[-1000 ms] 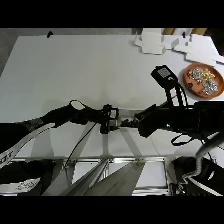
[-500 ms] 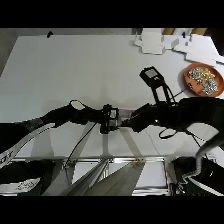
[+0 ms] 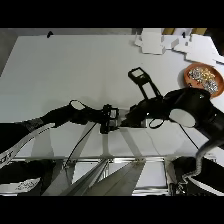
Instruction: Fold the box and place the chain.
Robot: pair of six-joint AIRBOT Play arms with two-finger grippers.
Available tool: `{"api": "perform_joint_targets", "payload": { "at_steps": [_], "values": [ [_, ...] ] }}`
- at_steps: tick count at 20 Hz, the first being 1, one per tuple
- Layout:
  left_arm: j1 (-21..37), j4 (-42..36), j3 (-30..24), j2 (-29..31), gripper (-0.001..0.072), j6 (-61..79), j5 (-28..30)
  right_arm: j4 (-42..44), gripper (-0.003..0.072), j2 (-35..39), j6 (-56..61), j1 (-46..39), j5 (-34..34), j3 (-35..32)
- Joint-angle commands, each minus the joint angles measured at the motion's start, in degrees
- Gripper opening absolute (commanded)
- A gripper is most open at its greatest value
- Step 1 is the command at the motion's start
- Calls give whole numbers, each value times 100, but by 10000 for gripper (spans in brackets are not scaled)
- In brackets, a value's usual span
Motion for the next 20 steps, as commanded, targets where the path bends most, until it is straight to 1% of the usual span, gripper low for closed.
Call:
{"api": "perform_joint_targets", "payload": {
  "at_steps": [1,5,8,9,10,11,14,20],
  "values": [
    [0,0,2,-2,272,0,0,-424,198,-46,-168,-927,192,280],
    [0,2,2,-2,272,2,-2,-457,197,-385,-367,-2570,407,199],
    [0,2,2,-2,272,2,0,-422,201,-721,-562,-3270,372,-92],
    [0,2,2,-2,272,2,0,-420,205,-811,-616,-3373,304,-201],
    [0,2,2,-2,272,2,0,-420,269,-896,-691,-3434,173,-321],
    [0,0,2,-2,272,2,0,-417,353,-977,-691,-3449,22,-433],
    [0,0,0,-2,272,0,-2,-236,361,-1340,-691,-3449,-238,-577],
    [0,0,2,-2,272,2,0,2,361,-2131,-691,-3449,-564,-581]
  ]
}}
